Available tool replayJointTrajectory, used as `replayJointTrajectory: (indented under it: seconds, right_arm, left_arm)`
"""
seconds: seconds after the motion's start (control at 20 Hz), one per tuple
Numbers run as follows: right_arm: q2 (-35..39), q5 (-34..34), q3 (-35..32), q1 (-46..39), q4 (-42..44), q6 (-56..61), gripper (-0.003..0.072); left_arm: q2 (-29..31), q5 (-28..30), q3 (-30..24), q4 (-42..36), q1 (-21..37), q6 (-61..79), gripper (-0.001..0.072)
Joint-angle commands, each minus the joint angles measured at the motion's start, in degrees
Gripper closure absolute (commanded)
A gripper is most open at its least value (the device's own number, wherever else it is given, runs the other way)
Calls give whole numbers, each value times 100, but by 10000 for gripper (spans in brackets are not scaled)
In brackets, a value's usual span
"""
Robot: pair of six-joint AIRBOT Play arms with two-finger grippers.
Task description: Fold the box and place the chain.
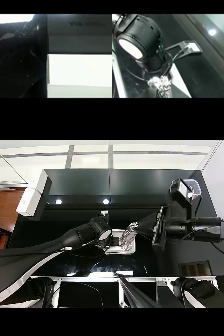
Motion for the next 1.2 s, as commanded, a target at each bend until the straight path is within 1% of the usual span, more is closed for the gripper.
replayJointTrajectory:
  seconds: [0.0,0.1,0.15,0.2,0.25,0.3,0.4,0.55,0.75,0.8,0.85,0.9,1.05,1.15]
  right_arm:
    - [-179,35,-236,4,52,149,640]
    - [-411,-13,-522,7,55,149,640]
    - [-522,-22,-643,4,55,151,586]
    - [-608,-63,-748,4,13,162,383]
    - [-629,-111,-774,-4,-131,168,225]
    - [-623,-149,-756,-50,-291,173,179]
    - [-623,-44,-645,-365,-310,190,179]
    - [-619,319,-398,-1163,-334,273,180]
    - [-619,481,-389,-2087,-501,273,180]
    - [-621,538,-389,-2212,-557,273,179]
    - [-621,577,-389,-2306,-638,273,180]
    - [-621,586,-389,-2356,-693,275,179]
    - [-621,555,-389,-2382,-697,273,179]
    - [-621,551,-389,-2382,-697,273,180]
  left_arm:
    - [-2,0,-2,0,2,0,679]
    - [-2,2,-2,-4,0,0,679]
    - [-2,2,-2,-4,0,0,679]
    - [-2,2,-2,-4,2,0,679]
    - [-2,4,-2,-2,2,0,679]
    - [-2,31,-2,-2,2,0,679]
    - [-2,153,-2,2,2,0,679]
    - [-2,129,-2,0,20,4,679]
    - [2,190,7,-140,144,-2,668]
    - [13,160,7,-186,173,-4,525]
    - [44,142,11,-203,184,-7,277]
    - [109,138,11,-203,186,-17,195]
    - [498,98,11,-199,188,450,196]
    - [846,-173,4,-127,219,1167,197]
